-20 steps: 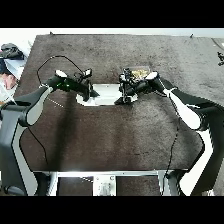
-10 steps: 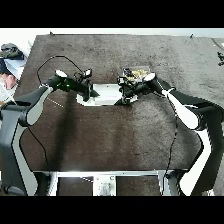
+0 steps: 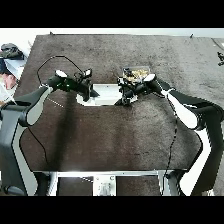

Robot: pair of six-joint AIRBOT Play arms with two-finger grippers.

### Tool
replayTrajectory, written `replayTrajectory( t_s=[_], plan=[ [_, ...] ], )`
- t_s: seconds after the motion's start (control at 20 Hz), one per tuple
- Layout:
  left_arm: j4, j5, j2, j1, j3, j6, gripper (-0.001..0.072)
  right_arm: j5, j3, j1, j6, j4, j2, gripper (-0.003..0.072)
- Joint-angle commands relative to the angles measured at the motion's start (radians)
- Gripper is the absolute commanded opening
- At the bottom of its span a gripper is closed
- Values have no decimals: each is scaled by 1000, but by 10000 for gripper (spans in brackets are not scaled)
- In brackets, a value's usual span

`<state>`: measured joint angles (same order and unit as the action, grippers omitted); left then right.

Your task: Fold the box and place the chain.

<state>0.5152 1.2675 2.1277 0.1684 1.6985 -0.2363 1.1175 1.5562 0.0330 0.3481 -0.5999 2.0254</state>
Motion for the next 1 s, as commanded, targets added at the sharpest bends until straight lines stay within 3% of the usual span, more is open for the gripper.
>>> replayTrajectory(
  t_s=[0.0, 0.95],
  plan=[
    [0, -1, 0, 0, 0, 0, 13, -7, 1, 0, -1, -2, 1, 648],
    [0, 0, 0, 0, 0, 0, 13, 31, 1, -29, 34, 59, 1, 651]
  ],
)
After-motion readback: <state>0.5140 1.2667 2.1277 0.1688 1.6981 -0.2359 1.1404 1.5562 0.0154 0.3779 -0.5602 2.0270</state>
